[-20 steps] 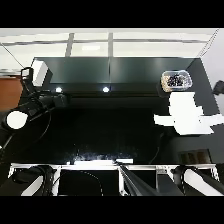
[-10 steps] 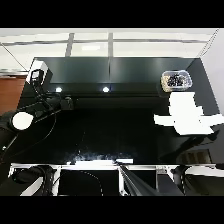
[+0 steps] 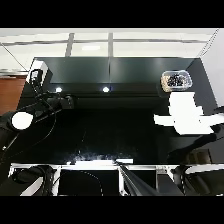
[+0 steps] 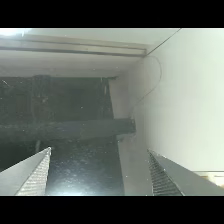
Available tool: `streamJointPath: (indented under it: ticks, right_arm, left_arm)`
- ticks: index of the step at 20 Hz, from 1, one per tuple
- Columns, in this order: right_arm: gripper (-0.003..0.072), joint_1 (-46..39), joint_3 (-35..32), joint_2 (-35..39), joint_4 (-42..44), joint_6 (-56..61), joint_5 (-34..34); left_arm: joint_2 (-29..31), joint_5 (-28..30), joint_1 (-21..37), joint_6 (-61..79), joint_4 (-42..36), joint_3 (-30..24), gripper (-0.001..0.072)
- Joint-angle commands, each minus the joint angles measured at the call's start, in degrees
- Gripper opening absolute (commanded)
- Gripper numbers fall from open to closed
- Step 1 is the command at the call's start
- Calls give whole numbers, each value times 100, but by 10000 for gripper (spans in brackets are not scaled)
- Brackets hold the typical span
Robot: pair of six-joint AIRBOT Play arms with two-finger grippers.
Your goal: Fold the box and place the chain.
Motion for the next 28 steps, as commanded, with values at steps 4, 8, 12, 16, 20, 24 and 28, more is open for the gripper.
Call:
streamJointPath:
  ticks: [4, 8, 12, 16, 20, 24, 28]
  right_arm:
    - [410, 319, -136, 81, -452, -269, 278]
    - [9, 319, -527, 538, -439, -793, 317]
    - [9, 337, -1152, 1095, 188, -879, 297]
    - [9, 610, -2201, 1886, 1093, -1305, 168]
    - [8, 1397, -3600, 2874, 2367, -1655, -348]
    - [9, 2835, -4719, 4068, 2605, -1346, -1606]
    - [9, 4487, -5263, 5211, 2732, -448, -3338]
  left_arm:
    - [-4, -9, -4, 0, -28, 4, 705]
    - [-4, -2, -4, 2, -22, 4, 705]
    - [-4, -15, -4, 2, -24, 4, 705]
    - [-4, 0, -4, 4, -17, 0, 705]
    - [-7, -72, -4, 4, -24, -7, 704]
    - [-7, 4, -4, 4, -24, -7, 704]
    - [-15, -234, -4, 2, -24, -7, 704]
